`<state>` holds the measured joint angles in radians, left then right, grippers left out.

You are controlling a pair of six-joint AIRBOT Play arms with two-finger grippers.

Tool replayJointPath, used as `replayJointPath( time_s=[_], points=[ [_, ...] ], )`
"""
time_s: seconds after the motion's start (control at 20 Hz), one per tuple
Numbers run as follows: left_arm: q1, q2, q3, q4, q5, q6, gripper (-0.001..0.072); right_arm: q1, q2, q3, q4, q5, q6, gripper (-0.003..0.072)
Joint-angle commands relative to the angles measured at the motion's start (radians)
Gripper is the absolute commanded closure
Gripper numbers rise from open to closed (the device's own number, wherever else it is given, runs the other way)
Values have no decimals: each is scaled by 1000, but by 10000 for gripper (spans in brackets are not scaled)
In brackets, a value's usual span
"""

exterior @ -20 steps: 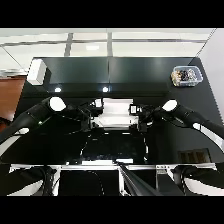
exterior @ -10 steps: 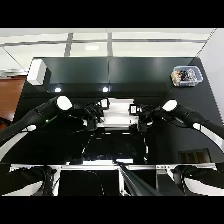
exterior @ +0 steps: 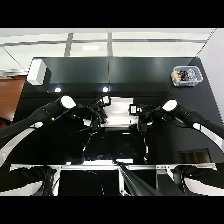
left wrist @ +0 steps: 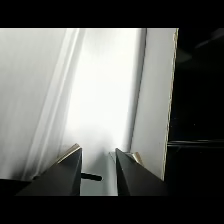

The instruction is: Fold the box and place the chain.

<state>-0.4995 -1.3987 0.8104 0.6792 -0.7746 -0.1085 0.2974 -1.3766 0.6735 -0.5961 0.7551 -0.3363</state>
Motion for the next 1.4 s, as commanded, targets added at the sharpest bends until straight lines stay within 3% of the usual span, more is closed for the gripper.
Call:
replayJointPath(
  time_s=[0.0,0.1,0.2,0.25,0.3,0.35,0.4,0.45,0.5,0.55,0.6,0.65,0.7,0.75,1.0,1.1,1.25,1.35],
  points=[
    [0,-10,1,-15,7,1,443,1,0,0,0,0,0,527],
    [0,-10,1,-13,7,1,447,1,0,0,0,0,0,527],
    [0,-10,1,-10,5,6,628,1,0,0,0,0,0,527],
    [0,-10,1,-10,4,9,626,1,0,0,0,0,0,527],
    [0,-10,1,-11,4,8,556,1,0,0,0,0,-1,527],
    [0,-10,1,-11,5,8,352,1,0,0,0,0,-1,527],
    [0,-10,1,-10,5,8,289,1,0,0,0,0,0,527],
    [1,-10,1,-9,2,8,423,1,0,0,0,0,0,527],
    [1,-10,1,-7,-3,8,615,1,0,0,0,0,0,527],
    [0,-10,1,-8,-12,8,523,1,0,0,0,0,-1,527],
    [0,-10,1,-7,-15,8,286,1,0,0,0,0,0,527],
    [2,-8,2,-2,-19,0,310,1,0,0,0,0,-1,527],
    [6,0,5,19,-29,0,606,1,0,0,0,0,0,527],
    [14,12,15,69,-56,-13,685,1,0,0,0,0,-1,527],
    [117,158,49,378,-102,-362,686,1,0,0,0,0,0,527],
    [206,207,49,469,-104,-627,686,1,0,0,0,0,0,527],
    [390,193,48,482,-184,-1052,686,1,0,0,0,0,0,527],
    [504,158,48,404,-290,-1154,685,1,0,0,0,0,-1,527]
  ],
)
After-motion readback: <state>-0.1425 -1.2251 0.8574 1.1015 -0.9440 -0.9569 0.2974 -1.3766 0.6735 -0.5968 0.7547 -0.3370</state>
